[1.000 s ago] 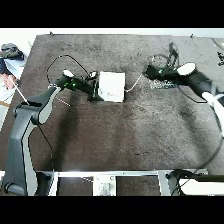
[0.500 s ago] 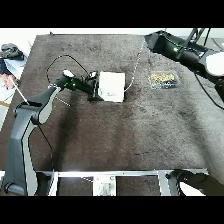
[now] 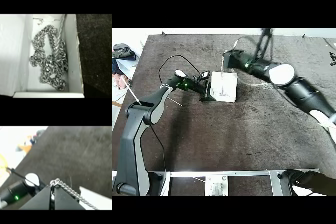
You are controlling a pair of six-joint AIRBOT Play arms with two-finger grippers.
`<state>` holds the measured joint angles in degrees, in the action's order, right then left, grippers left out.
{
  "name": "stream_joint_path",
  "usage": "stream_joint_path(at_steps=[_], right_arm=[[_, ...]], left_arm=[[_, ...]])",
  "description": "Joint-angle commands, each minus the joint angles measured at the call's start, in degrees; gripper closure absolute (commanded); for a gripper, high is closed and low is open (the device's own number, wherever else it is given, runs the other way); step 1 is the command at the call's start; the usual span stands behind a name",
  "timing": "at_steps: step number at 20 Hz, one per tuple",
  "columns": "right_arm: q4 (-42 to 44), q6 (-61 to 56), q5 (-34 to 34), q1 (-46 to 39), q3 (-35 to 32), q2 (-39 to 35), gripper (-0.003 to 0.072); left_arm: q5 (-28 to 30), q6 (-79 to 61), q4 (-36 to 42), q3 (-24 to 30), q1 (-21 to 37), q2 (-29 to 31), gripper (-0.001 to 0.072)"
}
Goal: Fold the box and place the chain.
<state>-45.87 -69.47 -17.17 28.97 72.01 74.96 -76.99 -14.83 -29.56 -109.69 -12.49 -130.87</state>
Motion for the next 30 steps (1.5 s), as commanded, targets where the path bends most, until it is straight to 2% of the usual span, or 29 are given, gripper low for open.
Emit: stream_joint_path(at_steps=[1, 4, 6, 7, 8, 9, 13, 18, 20, 22, 26, 30], right_arm=[[-0.4, -0.2, -2.3, 0.4, -0.2, 6.2, 0.0673], [-0.7, -0.8, -7.6, -0.9, -0.3, 9.2, 0.0672], [-3.7, -0.8, -7.7, -1.5, -0.3, 10.3, 0.0672], [-5.5, -0.8, -7.6, -2.0, -0.3, 10.8, 0.0610], [-6.5, -0.8, -8.1, -2.8, -0.3, 11.1, 0.0420], [-7.2, -0.8, -9.2, -3.9, -0.3, 11.1, 0.0329], [-8.0, -1.2, -15.9, -12.3, -1.0, 9.4, 0.0332], [-8.4, -8.6, -14.8, -27.1, -9.1, 8.5, 0.0331], [-8.3, -9.0, -12.8, -30.6, -13.0, 8.7, 0.0331], [-7.6, -9.0, -12.3, -31.7, -13.7, 10.4, 0.0330], [-2.4, -9.0, -4.8, -30.1, -13.4, 15.1, 0.0330], [-1.0, -8.9, -4.0, -27.6, -8.6, 21.0, 0.0330]], left_arm=[[0.0, 0.0, 0.0, 0.0, 0.0, 0.0, 0.0253], [0.0, 0.0, 0.0, 0.0, 0.0, 0.0, 0.0253], [0.0, 0.0, 0.0, 0.0, 0.0, 0.0, 0.0253], [0.0, 0.0, 0.0, 0.0, 0.0, 0.0, 0.0253], [0.0, 0.0, 0.0, 0.0, 0.0, 0.0, 0.0253], [0.0, 0.0, 0.0, 0.0, 0.0, 0.0, 0.0253], [0.0, 0.0, 0.0, 0.0, 0.0, 0.0, 0.0253], [0.0, 0.0, 0.0, 0.0, 0.0, 0.0, 0.0253], [0.0, 0.0, 0.0, 0.0, 0.0, 0.0, 0.0253], [0.0, 0.0, 0.0, 0.0, 0.0, 0.0, 0.0253], [0.0, 0.0, 0.0, 0.0, 0.0, 0.0, 0.0253], [0.0, 0.0, 0.0, 0.0, 0.0, 0.0, 0.0253]])
